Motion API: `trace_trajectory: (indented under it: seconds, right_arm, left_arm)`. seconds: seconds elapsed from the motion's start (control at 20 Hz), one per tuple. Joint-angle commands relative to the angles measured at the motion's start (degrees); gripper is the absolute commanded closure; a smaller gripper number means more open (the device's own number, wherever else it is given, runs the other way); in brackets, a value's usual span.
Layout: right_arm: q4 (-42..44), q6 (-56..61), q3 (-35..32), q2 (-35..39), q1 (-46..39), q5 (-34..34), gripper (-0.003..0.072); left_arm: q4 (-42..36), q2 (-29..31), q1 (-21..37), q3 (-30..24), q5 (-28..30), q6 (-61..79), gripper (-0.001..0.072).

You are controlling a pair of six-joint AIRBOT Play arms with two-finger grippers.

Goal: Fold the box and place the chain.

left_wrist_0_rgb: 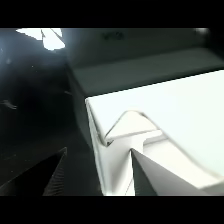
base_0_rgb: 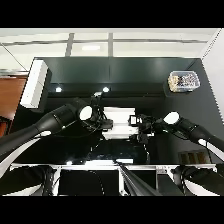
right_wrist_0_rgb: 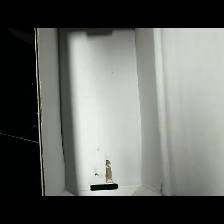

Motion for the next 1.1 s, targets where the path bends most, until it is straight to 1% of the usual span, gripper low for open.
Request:
trace_trajectory:
  seconds: [0.0,0.1,0.25,0.4,0.6,0.7,0.75,0.8,1.05]
  right_arm:
    - [0.04,0.42,0.02,-0.02,0.07,-0.44,0.025]
    - [0.04,0.39,0.02,-0.02,0.04,-0.44,0.025]
    - [0.04,0.39,0.02,-0.02,0.07,-0.42,0.025]
    - [0.02,0.39,0.02,-0.02,0.07,-0.39,0.025]
    - [0.02,0.39,0.02,-0.02,0.07,-0.39,0.025]
    - [0.02,0.39,0.02,-0.02,0.07,-0.39,0.025]
    - [0.02,0.39,0.02,-0.02,0.07,-0.39,0.025]
    - [0.02,0.39,0.02,-0.02,0.07,-0.39,0.025]
    - [0.02,0.39,0.02,-0.02,0.07,-0.39,0.025]
  left_arm:
    - [7.5,-2.19,-3.52,1.73,-3.32,-6.19,0.025]
    - [7.89,-4.55,-4.55,4.11,-5.16,-6.45,0.0249]
    - [7.96,-6.47,-5.57,6.19,-5.62,-9.42,0.0249]
    - [9.7,-7.43,-6.21,6.43,-8.17,-12.79,0.0249]
    - [9.4,-7.58,-6.23,6.45,-8.31,-14.49,0.0249]
    - [9.2,-7.58,-6.23,6.47,-7.45,-14.51,0.0253]
    - [9.18,-7.58,-6.23,6.47,-6.97,-14.51,0.0341]
    - [8.98,-7.58,-6.23,6.47,-6.32,-14.49,0.0409]
    - [8.76,-7.61,-6.21,6.47,-5.53,-14.51,0.0417]
